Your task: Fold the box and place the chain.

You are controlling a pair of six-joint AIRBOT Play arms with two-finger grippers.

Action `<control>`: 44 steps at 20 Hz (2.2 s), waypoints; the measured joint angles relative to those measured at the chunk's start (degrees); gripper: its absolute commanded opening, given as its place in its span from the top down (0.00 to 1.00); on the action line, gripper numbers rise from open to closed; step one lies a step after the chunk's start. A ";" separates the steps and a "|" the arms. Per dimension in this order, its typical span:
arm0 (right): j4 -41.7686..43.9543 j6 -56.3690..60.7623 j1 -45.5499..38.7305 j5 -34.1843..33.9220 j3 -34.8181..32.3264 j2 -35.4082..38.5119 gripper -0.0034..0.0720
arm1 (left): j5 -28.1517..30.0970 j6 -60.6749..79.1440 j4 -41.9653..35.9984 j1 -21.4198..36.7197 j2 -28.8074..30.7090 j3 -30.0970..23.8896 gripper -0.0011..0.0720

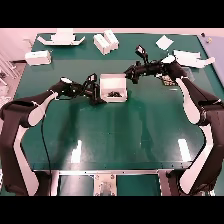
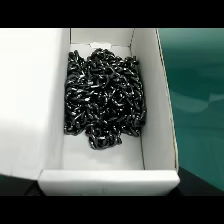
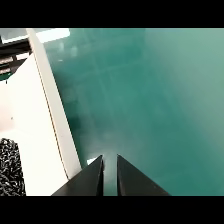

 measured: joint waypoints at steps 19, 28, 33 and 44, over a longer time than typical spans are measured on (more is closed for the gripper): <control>-2.08 7.87 0.00 14.73 6.56 0.13 0.55 | 0.55 -0.13 -0.39 -0.07 0.02 0.00 0.12; -1.99 12.17 1.14 21.05 6.64 0.13 0.52 | 0.48 -0.04 -0.35 -0.11 0.00 0.00 0.12; -2.01 14.69 2.14 23.61 6.64 0.13 0.52 | 0.48 -0.04 -0.33 -0.09 0.00 0.00 0.12; -7.54 17.07 4.94 21.33 6.64 0.11 0.52 | 0.35 -0.04 -0.33 -0.07 0.00 0.00 0.12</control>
